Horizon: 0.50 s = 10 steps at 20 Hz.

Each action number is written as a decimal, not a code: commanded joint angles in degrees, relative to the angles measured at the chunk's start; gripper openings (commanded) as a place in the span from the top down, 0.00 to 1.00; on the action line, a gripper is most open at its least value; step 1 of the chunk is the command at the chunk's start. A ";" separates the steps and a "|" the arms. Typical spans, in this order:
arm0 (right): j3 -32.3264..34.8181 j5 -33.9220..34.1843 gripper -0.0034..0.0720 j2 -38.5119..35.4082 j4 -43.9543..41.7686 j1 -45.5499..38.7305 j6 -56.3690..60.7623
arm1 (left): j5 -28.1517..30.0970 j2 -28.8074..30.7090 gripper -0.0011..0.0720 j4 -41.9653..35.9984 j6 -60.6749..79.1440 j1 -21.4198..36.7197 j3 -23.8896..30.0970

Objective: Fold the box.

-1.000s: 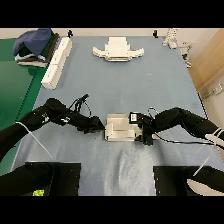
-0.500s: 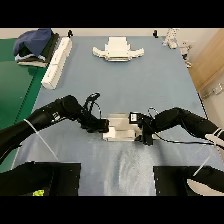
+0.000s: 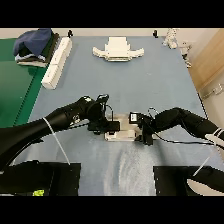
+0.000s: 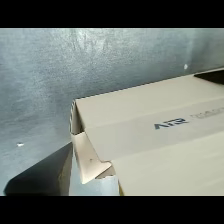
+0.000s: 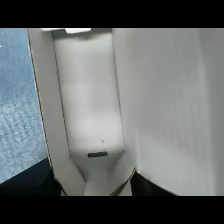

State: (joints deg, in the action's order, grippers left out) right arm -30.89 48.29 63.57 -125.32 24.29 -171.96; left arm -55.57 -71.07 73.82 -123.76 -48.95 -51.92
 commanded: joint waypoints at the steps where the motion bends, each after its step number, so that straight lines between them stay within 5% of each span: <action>1: 0.02 0.00 0.26 0.02 -0.02 0.02 0.02 | -4.61 -2.91 0.44 6.99 -10.64 -3.52 -4.04; 10: 0.02 0.00 0.26 0.02 -0.02 0.02 0.02 | -12.37 -13.88 0.44 15.10 -18.78 -8.68 -13.27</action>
State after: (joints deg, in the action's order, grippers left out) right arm -30.89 48.29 63.57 -125.34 24.29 -171.94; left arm -64.93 -81.89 86.06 -140.14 -56.38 -62.46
